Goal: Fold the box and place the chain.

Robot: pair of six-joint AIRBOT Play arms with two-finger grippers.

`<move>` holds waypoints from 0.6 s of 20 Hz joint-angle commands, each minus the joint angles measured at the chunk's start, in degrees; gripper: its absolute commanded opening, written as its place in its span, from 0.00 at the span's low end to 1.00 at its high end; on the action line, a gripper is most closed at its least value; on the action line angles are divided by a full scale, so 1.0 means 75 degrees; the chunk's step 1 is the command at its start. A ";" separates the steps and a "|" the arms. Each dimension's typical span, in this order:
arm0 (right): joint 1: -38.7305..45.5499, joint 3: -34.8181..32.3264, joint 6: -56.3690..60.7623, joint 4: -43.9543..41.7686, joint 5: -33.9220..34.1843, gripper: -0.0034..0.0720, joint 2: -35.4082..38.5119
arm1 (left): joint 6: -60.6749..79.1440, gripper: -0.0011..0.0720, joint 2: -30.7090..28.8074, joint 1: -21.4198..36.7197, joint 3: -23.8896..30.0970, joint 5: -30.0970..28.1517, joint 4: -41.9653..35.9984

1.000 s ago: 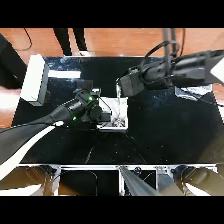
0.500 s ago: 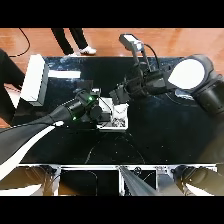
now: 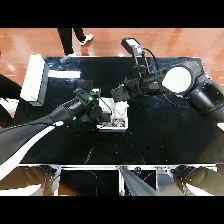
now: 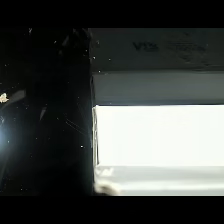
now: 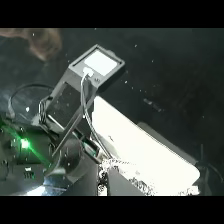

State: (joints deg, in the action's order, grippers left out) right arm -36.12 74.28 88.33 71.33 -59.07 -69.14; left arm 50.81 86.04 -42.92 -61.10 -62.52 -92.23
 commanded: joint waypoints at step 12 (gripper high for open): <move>-0.0624 0.1413 -0.0498 -0.0720 0.0262 0.11 -0.0020 | 0.0050 0.05 0.0006 -0.0006 0.0003 -0.0009 0.0006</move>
State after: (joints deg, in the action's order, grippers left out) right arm -39.94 83.57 85.03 66.32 -57.52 -69.30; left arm 51.07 86.04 -42.92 -61.10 -62.54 -92.18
